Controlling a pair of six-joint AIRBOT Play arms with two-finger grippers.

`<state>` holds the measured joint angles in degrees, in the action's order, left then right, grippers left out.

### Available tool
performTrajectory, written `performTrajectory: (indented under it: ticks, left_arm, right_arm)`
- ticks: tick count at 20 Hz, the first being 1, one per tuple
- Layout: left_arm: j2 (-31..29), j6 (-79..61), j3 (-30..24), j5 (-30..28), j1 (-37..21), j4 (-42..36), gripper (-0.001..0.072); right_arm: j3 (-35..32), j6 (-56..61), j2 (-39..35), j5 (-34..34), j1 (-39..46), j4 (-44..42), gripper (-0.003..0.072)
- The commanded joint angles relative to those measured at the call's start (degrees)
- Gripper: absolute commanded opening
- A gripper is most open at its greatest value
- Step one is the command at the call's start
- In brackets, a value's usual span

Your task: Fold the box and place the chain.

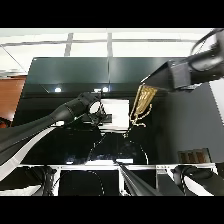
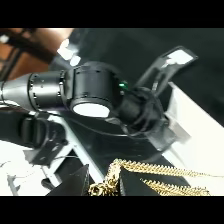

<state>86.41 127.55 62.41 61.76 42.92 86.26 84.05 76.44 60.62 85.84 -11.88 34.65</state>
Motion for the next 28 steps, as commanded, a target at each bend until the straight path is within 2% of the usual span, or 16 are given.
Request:
performTrajectory:
  ticks: [1,4,8,12,15,17,20,22,24,26,27,28]
  left_arm:
    - [0.0,0.0,0.0,0.0,0.0,0.0,0.0025]
    - [0.0,0.0,0.0,0.0,0.0,0.0,0.0025]
    - [0.0,0.0,0.0,0.0,0.0,0.0,0.0025]
    - [0.0,0.0,0.0,0.0,0.0,0.0,0.0025]
    - [0.0,0.0,0.0,0.0,0.0,0.0,0.0025]
    - [0.0,0.0,0.0,0.0,0.0,0.0,0.0025]
    - [0.0,0.0,0.0,0.0,0.0,0.0,0.0025]
    - [0.0,0.0,0.0,0.0,0.0,0.0,0.0025]
    - [0.0,0.0,0.0,0.0,0.0,0.0,0.0025]
    - [0.0,0.0,0.0,0.0,0.0,0.0,0.0025]
    - [0.0,0.0,0.0,0.0,0.0,0.0,0.0025]
    - [0.0,0.0,0.0,0.0,0.0,0.0,0.0025]
  right_arm:
    - [-3.3,-1.4,2.4,-4.6,-3.1,-3.3,0.0008]
    - [-6.2,-1.6,5.4,-8.7,-6.8,-2.9,0.0009]
    - [-12.8,-1.1,8.6,-14.5,-8.5,3.9,0.001]
    - [-22.9,-0.4,11.8,-22.5,-9.9,4.0,0.0013]
    - [-25.4,-0.4,14.6,-24.4,-11.1,4.0,0.0022]
    - [-25.4,-0.4,14.8,-24.2,-10.4,4.1,0.0358]
    - [-25.4,-3.7,11.6,-16.9,-4.3,4.9,0.037]
    - [-26.6,-4.2,6.3,-13.6,0.7,10.3,0.037]
    - [-32.9,-6.7,-0.6,-17.2,3.3,16.7,0.0375]
    - [-42.0,-12.6,-5.1,-23.0,3.5,17.4,0.0395]
    - [-45.7,-14.6,-5.3,-25.1,2.8,16.3,0.071]
    - [-48.1,-18.4,-5.0,-27.3,1.3,16.2,0.0712]
